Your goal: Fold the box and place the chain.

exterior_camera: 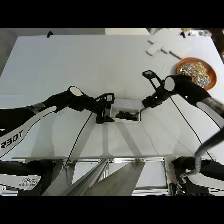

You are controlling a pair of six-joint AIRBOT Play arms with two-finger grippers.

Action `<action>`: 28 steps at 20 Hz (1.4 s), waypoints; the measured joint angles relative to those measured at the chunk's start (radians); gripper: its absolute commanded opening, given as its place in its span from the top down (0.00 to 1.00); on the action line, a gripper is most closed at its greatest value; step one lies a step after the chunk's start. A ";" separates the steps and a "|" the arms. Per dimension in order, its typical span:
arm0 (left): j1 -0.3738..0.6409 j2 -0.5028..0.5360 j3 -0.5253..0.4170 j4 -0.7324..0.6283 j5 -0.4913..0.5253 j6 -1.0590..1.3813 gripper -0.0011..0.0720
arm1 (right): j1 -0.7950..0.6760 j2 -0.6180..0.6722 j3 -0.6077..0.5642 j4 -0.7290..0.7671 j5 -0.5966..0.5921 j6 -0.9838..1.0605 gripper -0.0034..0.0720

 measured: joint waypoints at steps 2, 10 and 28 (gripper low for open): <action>0.000 0.000 0.000 0.000 0.000 0.000 0.85 | 0.000 0.072 0.000 -0.002 0.021 0.000 0.93; 0.000 0.000 0.000 0.000 0.000 0.000 0.85 | 0.000 0.428 0.000 0.038 0.109 -0.030 0.93; 0.000 0.000 0.000 0.000 0.000 0.000 0.85 | 0.014 0.559 0.000 0.742 0.015 -0.436 0.93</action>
